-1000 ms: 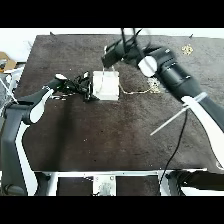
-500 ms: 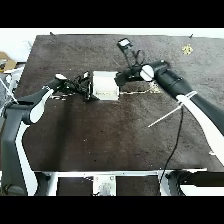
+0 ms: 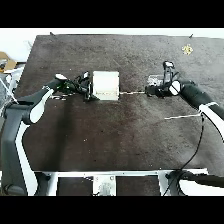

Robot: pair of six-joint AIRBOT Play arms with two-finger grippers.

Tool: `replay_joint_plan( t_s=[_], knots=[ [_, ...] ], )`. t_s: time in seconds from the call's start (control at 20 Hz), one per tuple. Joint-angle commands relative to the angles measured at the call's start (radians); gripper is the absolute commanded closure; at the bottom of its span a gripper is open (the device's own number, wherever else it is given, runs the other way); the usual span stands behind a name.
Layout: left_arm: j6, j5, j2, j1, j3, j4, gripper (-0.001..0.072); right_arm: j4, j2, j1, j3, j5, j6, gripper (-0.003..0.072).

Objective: Fold the box and place the chain.

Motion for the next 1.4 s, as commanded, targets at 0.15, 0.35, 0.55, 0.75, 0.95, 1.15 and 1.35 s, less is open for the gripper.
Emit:
replay_joint_plan(
  t_s=[0.15,0.35,0.55,0.75,0.95,1.15,1.35],
  knots=[
    [0.000,0.001,0.001,0.001,0.001,0.000,0.0435,0.192,-0.065,-0.014,-0.069,-0.311,0.033,0.0420],
    [0.000,0.000,0.001,0.001,0.001,0.000,0.0435,0.259,-0.121,0.003,-0.069,-0.371,0.034,0.0301],
    [0.000,0.000,0.001,0.001,0.001,0.000,0.0435,0.262,-0.155,0.003,-0.069,-0.391,0.034,0.0369],
    [0.000,0.000,0.001,0.001,0.001,0.000,0.0435,0.352,-0.194,0.005,-0.069,-0.458,0.034,0.0372],
    [0.000,0.000,0.001,0.001,0.001,0.000,0.0435,0.339,-0.153,0.050,-0.070,-0.518,0.033,0.0606],
    [0.000,0.000,0.001,0.001,0.001,0.000,0.0435,0.320,-0.043,0.123,-0.070,-0.518,0.033,0.0683],
    [0.000,0.000,0.001,0.001,0.001,0.000,0.0435,0.266,0.013,0.177,-0.071,-0.439,0.038,0.0352]
  ],
)
